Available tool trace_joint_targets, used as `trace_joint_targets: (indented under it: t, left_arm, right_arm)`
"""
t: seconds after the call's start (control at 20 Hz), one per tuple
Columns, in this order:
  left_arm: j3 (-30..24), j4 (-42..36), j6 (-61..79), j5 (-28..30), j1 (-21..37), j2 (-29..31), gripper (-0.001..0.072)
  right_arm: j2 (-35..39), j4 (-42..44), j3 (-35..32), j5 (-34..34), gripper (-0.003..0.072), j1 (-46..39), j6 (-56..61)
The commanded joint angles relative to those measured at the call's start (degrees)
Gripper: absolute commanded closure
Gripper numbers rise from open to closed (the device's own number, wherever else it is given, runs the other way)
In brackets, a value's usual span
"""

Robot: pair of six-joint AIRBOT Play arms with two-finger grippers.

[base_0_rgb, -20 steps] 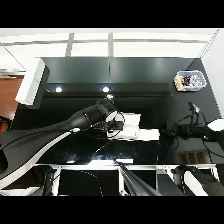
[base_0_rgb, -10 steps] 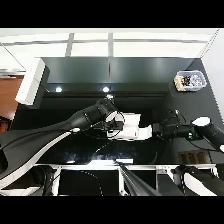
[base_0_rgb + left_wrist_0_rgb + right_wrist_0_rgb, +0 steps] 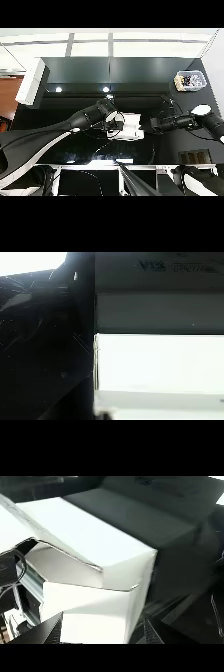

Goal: Fold the box and place the chain.

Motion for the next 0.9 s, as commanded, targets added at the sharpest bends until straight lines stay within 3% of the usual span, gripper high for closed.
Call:
trace_joint_targets:
  t: [0.0,0.2,0.25,0.3,0.5,0.85]
  left_arm:
    - [0.0,0.0,0.0,0.0,0.1,0.0,0.0685]
    - [0.0,0.0,0.0,0.0,0.1,0.0,0.0685]
    - [0.0,0.0,0.0,0.0,0.1,0.0,0.0685]
    - [0.0,0.0,0.0,0.0,0.1,0.0,0.0685]
    - [0.0,0.0,0.0,0.0,0.1,0.0,0.0685]
    - [0.0,0.0,0.0,0.1,0.1,0.0,0.0685]
  right_arm:
    - [0.0,-0.1,0.5,-3.9,0.0111,5.6,3.4]
    - [0.0,-1.3,0.6,-9.7,0.0122,12.5,7.4]
    - [0.0,-3.1,1.0,-11.1,0.0162,14.0,9.4]
    - [0.0,-6.2,1.8,-12.3,0.0204,15.4,12.3]
    - [-0.1,-25.1,8.0,-13.7,0.0204,21.6,31.5]
    - [-1.4,-39.2,14.5,-12.2,0.0254,31.1,49.7]
